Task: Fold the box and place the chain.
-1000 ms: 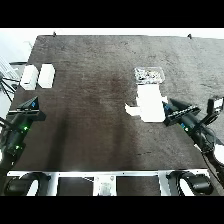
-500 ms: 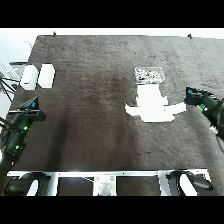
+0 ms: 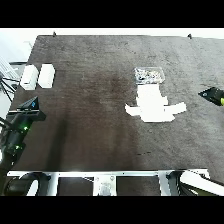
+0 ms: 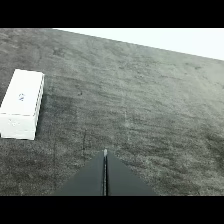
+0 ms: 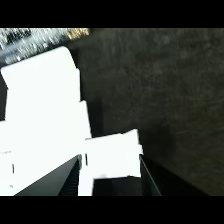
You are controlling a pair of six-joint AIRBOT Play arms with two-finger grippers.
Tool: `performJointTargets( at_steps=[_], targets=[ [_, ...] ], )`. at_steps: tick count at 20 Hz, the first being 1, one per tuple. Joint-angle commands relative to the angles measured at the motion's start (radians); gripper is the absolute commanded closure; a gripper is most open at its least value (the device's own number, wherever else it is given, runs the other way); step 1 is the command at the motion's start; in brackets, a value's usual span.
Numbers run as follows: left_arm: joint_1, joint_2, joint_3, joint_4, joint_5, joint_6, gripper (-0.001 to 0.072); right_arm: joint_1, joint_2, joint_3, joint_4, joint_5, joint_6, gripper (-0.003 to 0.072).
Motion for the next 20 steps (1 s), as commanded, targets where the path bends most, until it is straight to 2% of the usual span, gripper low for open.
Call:
performJointTargets(
  at_steps=[1, 3, 4, 9, 20],
  targets=[
    [0.0, 0.0, 0.0, 0.0, 0.0, 0.0, 0.0687, -0.008, -0.213, 0.233, -0.104, 0.265, 0.007, 0.0247],
    [0.0, 0.0, 0.0, 0.0, 0.001, 0.0, 0.0687, 0.006, -0.317, 0.307, -0.108, 0.345, -0.004, 0.024],
    [0.0, 0.0, 0.0, 0.0, 0.001, 0.0, 0.0687, 0.014, -0.359, 0.332, -0.111, 0.359, -0.004, 0.02],
    [0.0, 0.0, 0.0, 0.0, 0.001, 0.0, 0.0687, 0.062, -0.502, 0.4, -0.111, 0.366, -0.035, 0.02],
    [0.0, 0.0, 0.0, 0.0, 0.001, 0.0, 0.0687, 0.119, -0.595, 0.409, -0.114, 0.387, -0.052, 0.0209]
  ],
)
